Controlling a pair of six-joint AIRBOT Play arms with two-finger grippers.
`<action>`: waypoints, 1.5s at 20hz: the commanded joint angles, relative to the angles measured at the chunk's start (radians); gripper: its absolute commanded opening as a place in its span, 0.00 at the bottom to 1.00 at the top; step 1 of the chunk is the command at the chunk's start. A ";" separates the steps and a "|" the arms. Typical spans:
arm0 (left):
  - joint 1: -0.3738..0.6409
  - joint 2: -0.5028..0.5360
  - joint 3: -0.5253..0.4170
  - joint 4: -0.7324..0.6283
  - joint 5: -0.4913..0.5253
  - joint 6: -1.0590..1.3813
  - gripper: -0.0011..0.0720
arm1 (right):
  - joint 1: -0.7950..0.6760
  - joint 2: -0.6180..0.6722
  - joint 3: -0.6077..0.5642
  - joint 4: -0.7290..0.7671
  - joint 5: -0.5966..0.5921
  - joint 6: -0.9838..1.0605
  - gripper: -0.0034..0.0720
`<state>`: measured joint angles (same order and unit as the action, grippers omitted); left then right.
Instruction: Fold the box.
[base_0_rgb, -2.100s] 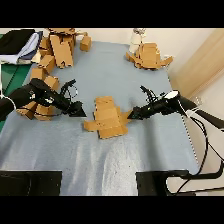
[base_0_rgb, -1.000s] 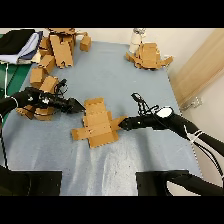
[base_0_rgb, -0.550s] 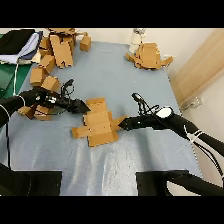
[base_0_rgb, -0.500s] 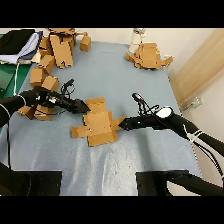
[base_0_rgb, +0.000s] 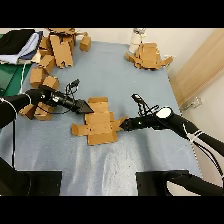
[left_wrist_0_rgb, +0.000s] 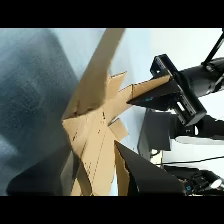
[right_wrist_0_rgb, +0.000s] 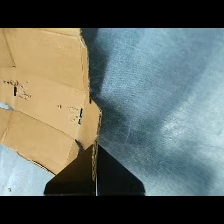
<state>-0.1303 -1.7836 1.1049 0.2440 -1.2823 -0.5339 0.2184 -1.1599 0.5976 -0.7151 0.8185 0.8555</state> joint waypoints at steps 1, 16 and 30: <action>-0.002 -0.012 0.005 -0.042 -0.017 0.043 0.54 | 0.000 0.000 -0.001 -0.003 -0.004 0.002 0.05; -0.037 -0.091 0.068 -0.084 -0.056 0.071 0.35 | 0.000 0.000 0.000 -0.004 -0.008 0.009 0.05; -0.035 -0.072 0.080 -0.079 -0.056 0.224 0.03 | -0.023 0.020 0.034 -0.008 -0.008 0.148 0.29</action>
<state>-0.1673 -1.8679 1.1805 0.1616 -1.3376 -0.3630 0.2111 -1.1522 0.6113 -0.7265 0.8135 0.9188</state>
